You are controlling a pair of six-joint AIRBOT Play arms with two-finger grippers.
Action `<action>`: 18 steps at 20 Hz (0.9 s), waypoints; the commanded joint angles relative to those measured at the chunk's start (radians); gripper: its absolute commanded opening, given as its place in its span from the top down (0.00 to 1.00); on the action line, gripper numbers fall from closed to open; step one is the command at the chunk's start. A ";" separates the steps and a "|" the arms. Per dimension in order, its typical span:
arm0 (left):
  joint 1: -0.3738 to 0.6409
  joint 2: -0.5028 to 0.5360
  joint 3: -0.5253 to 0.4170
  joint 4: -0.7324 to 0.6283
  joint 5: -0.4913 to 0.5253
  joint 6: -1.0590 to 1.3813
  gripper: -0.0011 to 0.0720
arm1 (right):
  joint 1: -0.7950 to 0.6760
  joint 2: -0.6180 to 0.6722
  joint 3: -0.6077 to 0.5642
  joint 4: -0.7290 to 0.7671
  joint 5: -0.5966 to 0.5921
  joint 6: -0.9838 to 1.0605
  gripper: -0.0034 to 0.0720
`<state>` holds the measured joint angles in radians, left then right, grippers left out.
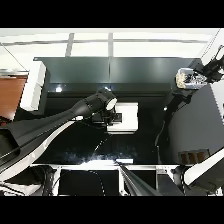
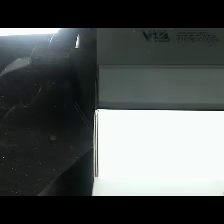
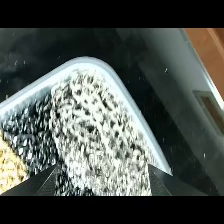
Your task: Fold the box and place the chain.
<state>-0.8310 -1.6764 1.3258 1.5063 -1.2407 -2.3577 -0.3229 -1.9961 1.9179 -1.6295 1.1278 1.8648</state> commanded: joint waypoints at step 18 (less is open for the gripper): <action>0.000 0.000 0.000 0.000 -0.003 0.000 0.95 | -0.007 0.051 0.074 0.048 0.025 -0.154 0.94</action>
<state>-0.8314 -1.6764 1.3258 1.5059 -1.2427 -2.3569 -0.3309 -2.0068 1.9732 -1.5784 1.1183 1.7710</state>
